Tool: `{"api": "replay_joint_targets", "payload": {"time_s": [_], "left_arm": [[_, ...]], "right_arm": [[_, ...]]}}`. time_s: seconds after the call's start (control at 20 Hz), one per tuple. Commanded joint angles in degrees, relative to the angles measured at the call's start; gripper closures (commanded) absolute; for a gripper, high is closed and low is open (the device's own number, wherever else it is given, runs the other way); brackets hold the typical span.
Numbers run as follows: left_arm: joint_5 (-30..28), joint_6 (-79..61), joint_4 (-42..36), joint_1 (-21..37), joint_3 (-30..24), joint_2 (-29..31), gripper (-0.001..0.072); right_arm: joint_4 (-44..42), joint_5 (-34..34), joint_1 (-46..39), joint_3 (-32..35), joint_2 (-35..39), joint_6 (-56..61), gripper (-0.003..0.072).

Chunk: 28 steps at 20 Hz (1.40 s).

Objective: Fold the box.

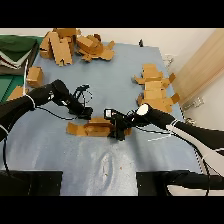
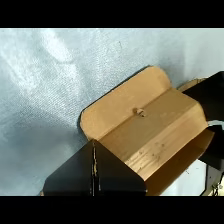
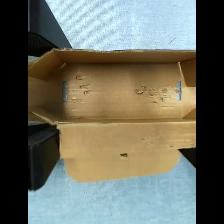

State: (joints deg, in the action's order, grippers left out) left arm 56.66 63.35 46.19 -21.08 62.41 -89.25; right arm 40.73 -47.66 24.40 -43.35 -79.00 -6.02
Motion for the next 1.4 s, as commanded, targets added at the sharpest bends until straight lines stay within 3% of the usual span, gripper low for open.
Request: {"api": "replay_joint_targets", "payload": {"time_s": [0.0, 0.15, 0.25, 0.55, 0.65, 0.9, 0.95, 1.0, 1.05, 1.35], "left_arm": [[0.57, -12.63, -3.93, 1.77, 2.14, 0.44, 0.0697], [9.42, -43.12, -14.16, 4.66, 2.4, 2.93, 0.0697], [10.47, -47.95, -17.0, 6.73, 2.4, 4.5, 0.0697], [7.61, -57.83, -10.38, 11.78, -0.48, 5.6, 0.0697], [6.01, -65.37, -11.93, 13.0, -5.25, 6.93, 0.0697], [-0.22, -94.51, -17.49, 14.38, -25.24, 16.15, 0.0695], [-1.51, -99.14, -18.27, 13.86, -27.82, 17.68, 0.0648], [-3.41, -101.22, -19.28, 13.05, -29.46, 18.58, 0.0318], [-4.7, -101.2, -20.13, 12.39, -29.88, 18.62, 0.0149], [-5.95, -101.07, -20.83, 8.07, -29.86, 18.53, 0.0151]], "right_arm": [[-0.04, 0.09, 0.0, -0.02, 0.04, 0.02, 0.0177], [-0.02, 0.09, 0.0, -0.02, 0.04, 0.02, 0.0177], [-0.04, 0.09, 0.0, -0.02, 0.04, 0.02, 0.0177], [-0.04, 0.09, 0.0, -0.02, 0.04, 0.02, 0.0177], [-0.11, 0.09, 0.0, -0.02, 0.04, 0.02, 0.0177], [-0.17, -0.09, 0.0, -0.02, 0.04, 0.02, 0.0177], [-0.17, -0.07, 0.0, -0.02, 0.04, 0.02, 0.0177], [-0.17, -0.07, 0.0, -0.02, 0.04, 0.0, 0.0178], [-0.17, 0.07, 0.0, -0.02, 0.04, 0.0, 0.0177], [-0.22, 0.09, 0.0, -0.02, 0.04, 0.02, 0.0178]]}}
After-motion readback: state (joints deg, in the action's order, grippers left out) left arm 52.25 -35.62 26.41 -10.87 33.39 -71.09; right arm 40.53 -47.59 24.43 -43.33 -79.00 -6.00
